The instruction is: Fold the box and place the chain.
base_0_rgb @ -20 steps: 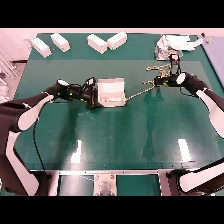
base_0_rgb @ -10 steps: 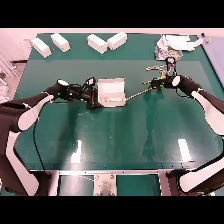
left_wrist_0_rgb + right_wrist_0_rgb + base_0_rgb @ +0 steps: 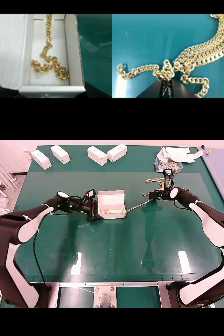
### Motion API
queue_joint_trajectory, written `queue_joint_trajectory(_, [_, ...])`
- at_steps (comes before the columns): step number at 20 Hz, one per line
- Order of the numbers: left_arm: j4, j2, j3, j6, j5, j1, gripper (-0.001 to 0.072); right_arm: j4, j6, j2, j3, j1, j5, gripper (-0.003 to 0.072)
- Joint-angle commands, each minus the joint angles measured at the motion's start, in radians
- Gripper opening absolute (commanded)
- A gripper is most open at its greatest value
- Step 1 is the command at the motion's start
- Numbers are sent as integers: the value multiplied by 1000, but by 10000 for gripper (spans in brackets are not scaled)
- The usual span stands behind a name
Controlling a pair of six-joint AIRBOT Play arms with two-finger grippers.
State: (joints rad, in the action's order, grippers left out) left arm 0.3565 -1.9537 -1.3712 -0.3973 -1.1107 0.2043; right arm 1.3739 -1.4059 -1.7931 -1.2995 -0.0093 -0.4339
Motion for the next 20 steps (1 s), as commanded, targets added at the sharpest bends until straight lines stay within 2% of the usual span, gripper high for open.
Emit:
queue_joint_trajectory(1, [0,0,-1,0,0,-1,533,6,-1,33,0,5,-8,6])
queue_joint_trajectory(10, [0,0,-1,-1,0,-1,533,34,4,325,1,65,-13,5])
queue_joint_trajectory(16, [0,0,-1,-1,0,-1,533,122,3,545,15,190,-39,6])
queue_joint_trajectory(20, [0,0,-1,-1,0,-1,534,124,4,670,25,268,-56,6])
